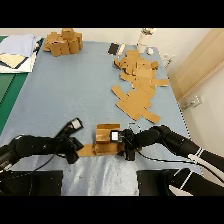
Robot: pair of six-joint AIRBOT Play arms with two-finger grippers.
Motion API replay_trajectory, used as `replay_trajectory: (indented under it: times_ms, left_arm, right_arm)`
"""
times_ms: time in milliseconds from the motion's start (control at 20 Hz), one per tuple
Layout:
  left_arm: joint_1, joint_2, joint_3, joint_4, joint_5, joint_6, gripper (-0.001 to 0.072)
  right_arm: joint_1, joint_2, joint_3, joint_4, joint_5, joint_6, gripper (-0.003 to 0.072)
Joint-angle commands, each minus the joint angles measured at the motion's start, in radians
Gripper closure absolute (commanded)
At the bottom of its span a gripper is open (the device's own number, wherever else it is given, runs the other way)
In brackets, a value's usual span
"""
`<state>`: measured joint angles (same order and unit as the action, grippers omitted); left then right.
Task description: Fold the box.
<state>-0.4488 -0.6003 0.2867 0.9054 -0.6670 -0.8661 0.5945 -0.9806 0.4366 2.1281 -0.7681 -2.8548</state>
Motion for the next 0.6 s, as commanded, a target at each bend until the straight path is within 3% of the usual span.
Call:
replay_trajectory:
  times_ms: [0,150,550]
  left_arm:
    - [0.117,0.157,0.0,0.396,-0.201,-0.838,0.0696]
    - [0.173,0.137,0.0,0.383,-0.306,-0.863,0.0696]
    - [0.124,-0.092,-0.021,-0.071,-0.139,-0.589,0.0697]
  right_arm:
    - [0.0,0.0,0.001,0.0,0.0,0.0,0.0148]
    - [0.0,0.0,0.001,0.0,0.0,0.0,0.0147]
    - [0.0,0.0,0.001,0.0,0.0,0.0,0.0148]
